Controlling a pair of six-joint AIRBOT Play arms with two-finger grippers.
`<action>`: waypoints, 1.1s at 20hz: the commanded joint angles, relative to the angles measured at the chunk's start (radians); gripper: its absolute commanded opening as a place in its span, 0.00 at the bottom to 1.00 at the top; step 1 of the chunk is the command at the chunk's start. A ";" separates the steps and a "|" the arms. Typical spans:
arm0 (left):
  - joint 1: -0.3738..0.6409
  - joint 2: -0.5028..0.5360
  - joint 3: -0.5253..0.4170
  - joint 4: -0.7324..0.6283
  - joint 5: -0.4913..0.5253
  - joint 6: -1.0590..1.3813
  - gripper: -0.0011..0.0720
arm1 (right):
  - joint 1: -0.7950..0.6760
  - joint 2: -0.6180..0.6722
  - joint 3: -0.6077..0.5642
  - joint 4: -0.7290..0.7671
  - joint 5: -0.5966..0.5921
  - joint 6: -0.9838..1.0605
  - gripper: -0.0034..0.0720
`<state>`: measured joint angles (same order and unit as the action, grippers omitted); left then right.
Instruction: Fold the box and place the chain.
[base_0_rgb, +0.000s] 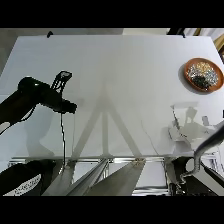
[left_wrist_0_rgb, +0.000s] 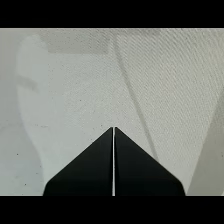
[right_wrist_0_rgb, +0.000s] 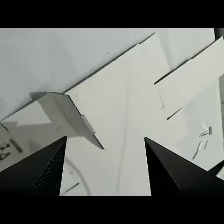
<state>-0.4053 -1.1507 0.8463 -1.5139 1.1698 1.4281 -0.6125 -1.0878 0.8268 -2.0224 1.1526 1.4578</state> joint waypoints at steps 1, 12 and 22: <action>0.000 0.001 0.000 0.000 0.000 0.000 0.03 | -0.042 -0.093 0.006 0.015 -0.005 -0.143 0.76; 0.000 0.001 0.000 0.000 0.000 0.000 0.03 | -0.042 -0.215 0.006 0.059 -0.016 -0.210 0.16; 0.000 0.001 0.000 0.000 0.000 0.000 0.03 | 0.036 0.009 -0.033 0.845 0.108 -0.707 0.06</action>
<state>-0.4053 -1.1507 0.8463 -1.5139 1.1702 1.4281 -0.6014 -1.1534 0.8200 -1.5257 1.2098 0.9028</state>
